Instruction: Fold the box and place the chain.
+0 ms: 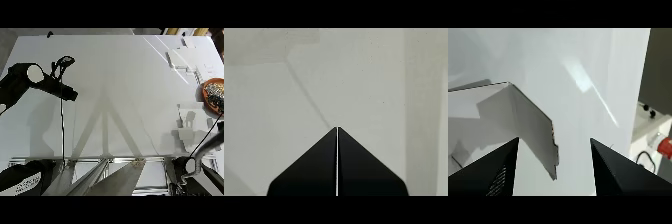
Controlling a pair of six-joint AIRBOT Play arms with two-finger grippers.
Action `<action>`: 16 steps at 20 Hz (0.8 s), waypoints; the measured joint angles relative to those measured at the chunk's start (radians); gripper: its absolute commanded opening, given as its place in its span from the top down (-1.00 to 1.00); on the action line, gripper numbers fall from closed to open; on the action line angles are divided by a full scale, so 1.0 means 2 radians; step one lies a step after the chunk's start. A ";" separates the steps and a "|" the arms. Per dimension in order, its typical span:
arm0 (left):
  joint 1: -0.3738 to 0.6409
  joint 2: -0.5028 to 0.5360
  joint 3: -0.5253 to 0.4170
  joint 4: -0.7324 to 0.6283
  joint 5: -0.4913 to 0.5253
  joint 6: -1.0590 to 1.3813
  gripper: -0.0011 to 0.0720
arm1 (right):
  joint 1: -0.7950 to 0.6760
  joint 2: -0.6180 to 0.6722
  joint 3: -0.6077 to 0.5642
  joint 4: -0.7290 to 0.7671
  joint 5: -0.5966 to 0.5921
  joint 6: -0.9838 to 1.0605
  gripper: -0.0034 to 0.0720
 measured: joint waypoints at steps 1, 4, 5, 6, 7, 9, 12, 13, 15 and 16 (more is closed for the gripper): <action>0.000 0.000 0.000 0.000 0.000 0.000 0.94 | -0.011 -0.004 0.000 0.008 -0.010 -0.008 -0.21; 0.000 0.000 0.000 0.000 0.000 0.000 0.94 | -0.031 -0.020 0.000 0.045 -0.036 -0.037 0.34; 0.000 0.000 0.000 0.000 0.000 0.000 0.94 | -0.035 -0.027 0.000 0.055 -0.042 -0.043 0.55; 0.000 0.000 0.000 0.000 0.000 0.000 0.94 | -0.037 -0.032 0.000 0.062 -0.043 -0.046 0.79; 0.000 0.000 0.000 0.000 0.000 0.000 0.94 | -0.039 -0.036 0.000 0.068 -0.044 -0.050 0.87; 0.000 0.000 0.000 0.000 0.000 0.000 0.94 | -0.038 -0.038 0.000 0.075 -0.035 -0.054 0.87; 0.000 0.000 0.000 0.000 0.000 0.000 0.94 | -0.017 -0.020 0.000 0.094 -0.006 -0.058 0.87; 0.000 0.000 0.000 0.000 0.000 0.000 0.94 | -0.002 -0.009 0.000 0.109 0.007 -0.066 0.87; 0.000 0.000 0.000 0.000 0.000 0.000 0.94 | 0.035 0.019 0.000 0.156 0.032 -0.084 0.87; 0.000 0.000 0.000 0.000 0.000 0.000 0.94 | 0.058 0.034 0.000 0.182 0.044 -0.095 0.87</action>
